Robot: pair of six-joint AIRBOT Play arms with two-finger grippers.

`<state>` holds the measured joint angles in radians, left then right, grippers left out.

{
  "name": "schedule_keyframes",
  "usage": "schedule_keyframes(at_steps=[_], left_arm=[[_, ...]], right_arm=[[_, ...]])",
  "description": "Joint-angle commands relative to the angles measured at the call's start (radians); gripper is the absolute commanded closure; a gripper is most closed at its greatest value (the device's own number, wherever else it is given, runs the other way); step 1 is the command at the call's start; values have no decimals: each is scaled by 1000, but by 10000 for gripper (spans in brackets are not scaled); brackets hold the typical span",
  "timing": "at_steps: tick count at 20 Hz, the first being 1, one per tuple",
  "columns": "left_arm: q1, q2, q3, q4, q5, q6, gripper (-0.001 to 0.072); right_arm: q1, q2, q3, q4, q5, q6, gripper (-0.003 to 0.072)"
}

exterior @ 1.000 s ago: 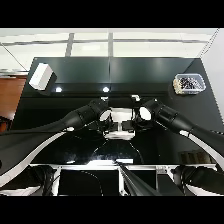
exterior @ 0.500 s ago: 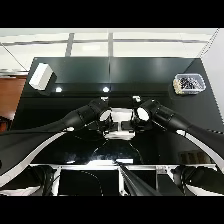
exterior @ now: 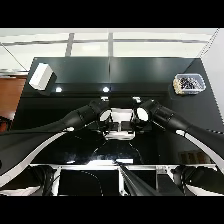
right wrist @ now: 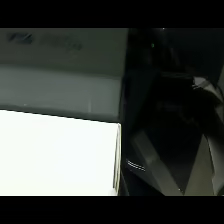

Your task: Fold the box and place the chain.

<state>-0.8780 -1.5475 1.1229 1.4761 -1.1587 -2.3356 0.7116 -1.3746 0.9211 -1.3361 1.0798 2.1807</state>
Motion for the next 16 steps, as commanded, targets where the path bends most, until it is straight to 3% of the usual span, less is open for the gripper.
schedule_keyframes(at_steps=[1, 2, 4, 5, 9, 10, 11, 12, 16], left_arm=[[1, 0, 0, 0, 2, -2, 685], [0, 0, 0, 0, 2, -2, 685], [0, 0, 0, 0, 0, -2, 685], [1, 0, 0, 0, -3, -2, 685], [0, 0, 0, 0, -3, -2, 685], [1, 0, 0, 0, -3, -2, 685], [0, 0, 0, 0, -3, -2, 685], [0, 0, 0, 0, -6, -2, 685], [0, 0, 0, 0, -4, -2, 685]], right_arm=[[1, 0, 1, 0, 12, 4, 429], [0, 0, 1, 0, 14, 4, 431], [1, 0, 0, -1, 16, 4, 610], [1, 0, 0, 0, 16, 4, 651], [1, 0, 0, 1, -3, 15, 676], [0, 0, 0, 0, -3, 20, 609], [-2, 1, 0, 0, -2, 22, 369], [-2, 6, 1, -2, 15, 14, 284], [-10, 110, 1, -16, 50, -93, 284]])
